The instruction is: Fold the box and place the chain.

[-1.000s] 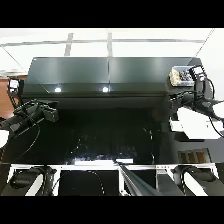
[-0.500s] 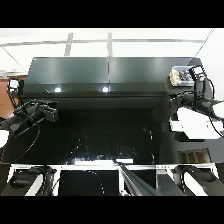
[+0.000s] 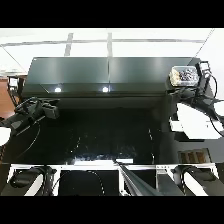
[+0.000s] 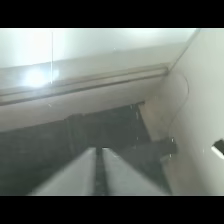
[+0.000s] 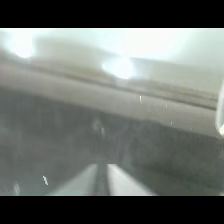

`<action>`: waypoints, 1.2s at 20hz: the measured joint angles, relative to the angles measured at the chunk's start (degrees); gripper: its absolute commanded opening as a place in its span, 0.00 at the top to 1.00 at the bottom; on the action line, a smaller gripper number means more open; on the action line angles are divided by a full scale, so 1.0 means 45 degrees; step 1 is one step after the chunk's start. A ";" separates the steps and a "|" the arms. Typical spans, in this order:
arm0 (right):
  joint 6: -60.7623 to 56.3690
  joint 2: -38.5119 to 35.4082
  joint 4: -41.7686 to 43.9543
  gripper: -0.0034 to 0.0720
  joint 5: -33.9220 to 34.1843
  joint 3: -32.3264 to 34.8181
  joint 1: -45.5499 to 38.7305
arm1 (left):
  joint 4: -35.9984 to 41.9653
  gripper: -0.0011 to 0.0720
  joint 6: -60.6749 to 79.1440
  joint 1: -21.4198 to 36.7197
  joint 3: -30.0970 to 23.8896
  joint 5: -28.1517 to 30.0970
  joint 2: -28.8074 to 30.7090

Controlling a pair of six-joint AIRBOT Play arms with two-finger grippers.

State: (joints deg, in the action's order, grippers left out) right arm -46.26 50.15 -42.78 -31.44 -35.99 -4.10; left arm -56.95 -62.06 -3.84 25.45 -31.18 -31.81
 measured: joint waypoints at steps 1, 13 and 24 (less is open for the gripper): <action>0.0010 0.0165 0.0393 0.00 0.0306 0.0000 0.0005 | 0.0209 0.01 -0.0005 0.0000 0.0000 0.0296 -0.0262; -0.6504 0.4381 -0.5906 0.00 -0.1365 -0.5498 -0.7558 | -0.2395 0.01 -0.2574 0.1627 0.0884 -0.0952 -0.2215; -0.2754 0.9078 -0.6533 0.00 -0.8456 -0.8393 -1.1599 | -0.2885 0.02 -0.3177 0.2011 0.0967 -0.2599 -0.2273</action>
